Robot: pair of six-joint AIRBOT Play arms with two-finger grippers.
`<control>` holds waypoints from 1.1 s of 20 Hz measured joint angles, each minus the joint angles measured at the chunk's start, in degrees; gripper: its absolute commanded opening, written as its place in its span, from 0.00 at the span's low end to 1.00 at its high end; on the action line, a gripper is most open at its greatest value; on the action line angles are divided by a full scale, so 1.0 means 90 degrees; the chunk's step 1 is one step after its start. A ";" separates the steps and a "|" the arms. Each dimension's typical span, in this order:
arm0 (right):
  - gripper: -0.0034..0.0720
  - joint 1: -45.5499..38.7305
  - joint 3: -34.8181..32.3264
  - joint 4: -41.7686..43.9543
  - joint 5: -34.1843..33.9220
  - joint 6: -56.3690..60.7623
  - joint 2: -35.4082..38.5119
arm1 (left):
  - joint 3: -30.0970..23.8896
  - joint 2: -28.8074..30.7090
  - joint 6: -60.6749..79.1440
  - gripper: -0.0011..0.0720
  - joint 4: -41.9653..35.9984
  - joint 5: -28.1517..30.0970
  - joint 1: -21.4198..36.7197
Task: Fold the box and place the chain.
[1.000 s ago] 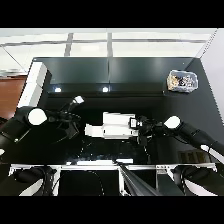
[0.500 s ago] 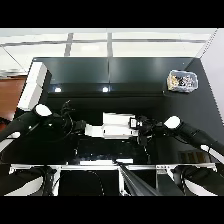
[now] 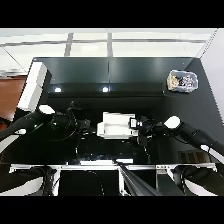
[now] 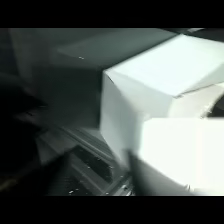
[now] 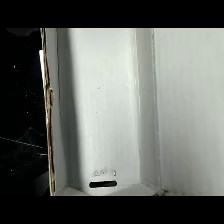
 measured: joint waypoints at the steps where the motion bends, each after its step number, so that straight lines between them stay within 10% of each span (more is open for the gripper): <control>1: 0.21 0.0000 0.0000 0.0000 0.0000 0.0000 0.0000 | 0.0019 -0.0005 0.0056 0.81 -0.0087 -0.0085 0.0000; 10: 0.21 0.0000 0.0000 0.0000 0.0000 -0.0002 0.0000 | 0.0595 -0.0017 0.0034 0.67 -0.0146 -0.0253 -0.0580; 22: 0.21 0.0000 0.0000 0.0000 0.0002 0.0000 0.0000 | 0.1831 -0.0017 -0.3075 0.53 0.2458 0.0359 -0.2050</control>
